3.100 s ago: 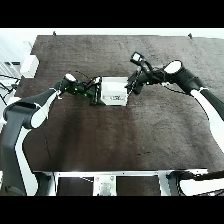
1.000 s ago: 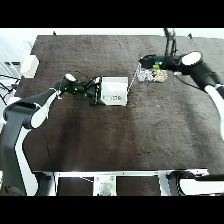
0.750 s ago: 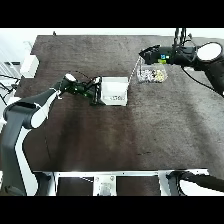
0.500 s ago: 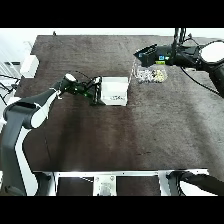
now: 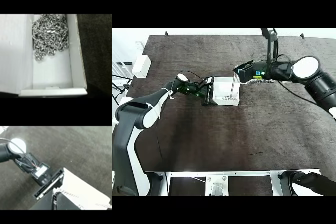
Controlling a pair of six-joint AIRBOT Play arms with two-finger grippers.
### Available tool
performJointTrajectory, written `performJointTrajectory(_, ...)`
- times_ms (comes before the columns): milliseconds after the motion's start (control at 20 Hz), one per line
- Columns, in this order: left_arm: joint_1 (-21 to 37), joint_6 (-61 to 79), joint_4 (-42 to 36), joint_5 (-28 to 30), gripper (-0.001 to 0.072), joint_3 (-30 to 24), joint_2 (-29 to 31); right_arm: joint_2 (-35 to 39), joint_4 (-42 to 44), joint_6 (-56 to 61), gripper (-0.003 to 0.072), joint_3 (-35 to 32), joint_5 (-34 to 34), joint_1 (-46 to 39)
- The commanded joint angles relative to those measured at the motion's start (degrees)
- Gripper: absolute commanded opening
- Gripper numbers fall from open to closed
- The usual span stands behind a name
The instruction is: Fold the box and place the chain.
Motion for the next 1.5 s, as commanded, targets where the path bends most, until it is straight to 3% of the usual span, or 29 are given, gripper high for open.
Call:
performJointTrajectory(0,0.0,0.0,0.0,0.0,0.042,0.0,0.0,-0.5,0.7,1.2,0.0,-4.2,-7.3,1.9)
performJointTrajectory(350,0.0,0.0,0.0,0.0,0.042,0.0,0.0,-11.5,3.5,1.2,0.0,-5.8,-21.6,7.1)
performJointTrajectory(500,0.0,0.0,0.0,0.0,0.042,0.0,0.0,-17.0,6.1,1.2,0.0002,-5.8,-21.7,7.1)
performJointTrajectory(550,0.0,0.0,0.0,0.0,0.042,0.0,0.0,-18.1,5.8,1.2,0.0067,-5.8,-21.7,6.8)
performJointTrajectory(600,0.0,0.0,0.0,0.0,0.042,0.0,0.0,-18.3,5.7,1.2,0.027,-5.8,-21.3,6.3)
performJointTrajectory(650,0.0,0.0,0.0,0.0,0.042,0.0,0.0,-17.7,5.6,1.2,0.042,-5.8,-20.8,5.4)
performJointTrajectory(900,0.0,0.0,0.0,0.0,0.0419,0.0,0.0,-10.7,0.0,1.2,0.0423,-5.8,-13.1,-3.9)
performJointTrajectory(1050,0.0,0.0,0.0,0.0,0.042,0.0,0.0,-10.8,-0.3,1.3,0.0424,-6.6,-13.9,-12.2)
performJointTrajectory(1100,0.0,0.0,0.0,0.0,0.042,0.0,0.0,-12.0,0.0,1.9,0.0428,-6.9,-15.4,-14.3)
performJointTrajectory(1200,0.0,0.0,0.0,0.2,0.042,0.0,0.0,-16.4,1.8,2.7,0.0515,-6.5,-16.3,-17.1)
performJointTrajectory(1450,0.0,0.0,0.0,0.3,0.042,0.0,0.0,-31.2,5.2,2.5,0.052,1.5,-16.3,-16.5)
